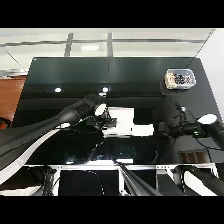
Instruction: Fold the box and place the chain.
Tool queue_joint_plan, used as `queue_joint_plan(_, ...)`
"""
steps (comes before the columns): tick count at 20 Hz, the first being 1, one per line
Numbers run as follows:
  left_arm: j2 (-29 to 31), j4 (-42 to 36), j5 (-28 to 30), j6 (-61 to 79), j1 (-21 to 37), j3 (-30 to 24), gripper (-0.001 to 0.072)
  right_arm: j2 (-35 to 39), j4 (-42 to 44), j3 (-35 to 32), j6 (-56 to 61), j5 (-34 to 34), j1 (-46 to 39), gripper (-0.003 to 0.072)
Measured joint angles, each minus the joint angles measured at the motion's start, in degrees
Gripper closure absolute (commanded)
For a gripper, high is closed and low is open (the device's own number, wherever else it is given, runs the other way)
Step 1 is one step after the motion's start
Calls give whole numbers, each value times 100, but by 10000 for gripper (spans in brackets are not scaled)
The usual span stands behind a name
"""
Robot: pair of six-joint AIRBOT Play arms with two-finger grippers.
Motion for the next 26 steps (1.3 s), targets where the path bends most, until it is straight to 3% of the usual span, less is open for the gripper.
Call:
queue_joint_plan(5,-2,-35,-9,0,0,0,684,-719,643,400,-400,164,837,671)
queue_joint_plan(6,-2,-39,-11,-2,0,0,684,-772,680,549,-463,254,909,635)
queue_joint_plan(7,-2,-44,-13,0,0,0,684,-817,675,708,-514,363,968,350)
queue_joint_plan(8,-2,-48,-13,0,0,0,684,-841,673,848,-555,481,1008,131)
queue_joint_plan(16,-2,-59,-17,0,0,0,684,-916,852,1379,-656,1088,1165,153)
queue_joint_plan(17,-2,-59,-20,0,0,0,684,-916,922,1394,-627,1069,1224,272)
queue_joint_plan(20,-2,-59,-20,-2,0,0,684,-916,1005,1545,-385,791,1626,279)
queue_joint_plan(26,-2,-59,-22,-2,0,0,684,-916,-525,2299,1491,96,2863,279)
